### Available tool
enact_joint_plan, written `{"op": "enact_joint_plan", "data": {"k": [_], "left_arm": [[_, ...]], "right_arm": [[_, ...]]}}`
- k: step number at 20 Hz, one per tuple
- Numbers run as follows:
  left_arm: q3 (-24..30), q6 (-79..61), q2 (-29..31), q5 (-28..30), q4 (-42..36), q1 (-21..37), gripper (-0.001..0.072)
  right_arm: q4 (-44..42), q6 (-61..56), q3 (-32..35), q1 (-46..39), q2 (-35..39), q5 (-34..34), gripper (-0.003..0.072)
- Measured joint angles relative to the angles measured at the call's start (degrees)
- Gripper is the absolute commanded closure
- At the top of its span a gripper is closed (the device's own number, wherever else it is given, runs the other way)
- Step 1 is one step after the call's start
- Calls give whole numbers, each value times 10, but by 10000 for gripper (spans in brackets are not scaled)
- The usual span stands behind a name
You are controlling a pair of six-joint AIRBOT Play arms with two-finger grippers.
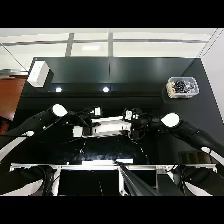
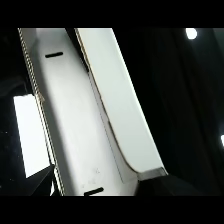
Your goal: Fold the box and place the chain.
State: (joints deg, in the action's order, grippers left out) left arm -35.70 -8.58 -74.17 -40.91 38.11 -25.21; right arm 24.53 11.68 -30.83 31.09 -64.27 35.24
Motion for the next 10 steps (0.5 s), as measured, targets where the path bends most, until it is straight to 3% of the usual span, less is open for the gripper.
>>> {"op": "enact_joint_plan", "data": {"k": [5, 10], "left_arm": [[0, -1, 0, -1, 0, 0, 675], [0, -1, 0, -1, 1, 0, 675]], "right_arm": [[-34, 47, 0, 0, -28, 44, -6], [8, 58, -1, 0, -57, 62, -6]]}}
